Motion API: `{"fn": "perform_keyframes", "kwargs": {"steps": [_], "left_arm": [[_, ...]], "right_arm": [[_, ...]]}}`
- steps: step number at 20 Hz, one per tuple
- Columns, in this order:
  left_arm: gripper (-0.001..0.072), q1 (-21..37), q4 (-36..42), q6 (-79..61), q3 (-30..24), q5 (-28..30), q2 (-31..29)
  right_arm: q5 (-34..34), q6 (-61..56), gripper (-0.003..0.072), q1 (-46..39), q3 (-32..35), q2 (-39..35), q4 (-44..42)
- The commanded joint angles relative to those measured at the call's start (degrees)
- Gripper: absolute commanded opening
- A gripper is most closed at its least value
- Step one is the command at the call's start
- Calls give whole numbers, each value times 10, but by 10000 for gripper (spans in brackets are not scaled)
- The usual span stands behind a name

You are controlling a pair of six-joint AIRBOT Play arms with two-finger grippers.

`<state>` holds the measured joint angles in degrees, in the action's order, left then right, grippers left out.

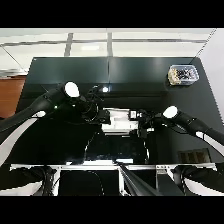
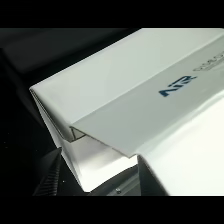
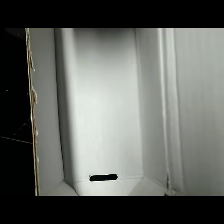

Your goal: Fold the box and place the chain.

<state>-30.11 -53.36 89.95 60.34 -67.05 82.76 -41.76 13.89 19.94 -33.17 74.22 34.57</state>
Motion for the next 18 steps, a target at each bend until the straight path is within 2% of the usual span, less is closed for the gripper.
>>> {"fn": "perform_keyframes", "kwargs": {"steps": [1,7,13,18], "left_arm": [[531,-30,-82,84,17,5,0],[531,-73,-110,148,17,53,0],[531,-92,-178,214,17,54,3],[531,-102,-181,232,17,56,31]], "right_arm": [[0,0,413,0,0,0,0],[0,0,412,0,0,0,0],[0,0,413,0,0,0,0],[0,0,413,0,0,0,0]]}}
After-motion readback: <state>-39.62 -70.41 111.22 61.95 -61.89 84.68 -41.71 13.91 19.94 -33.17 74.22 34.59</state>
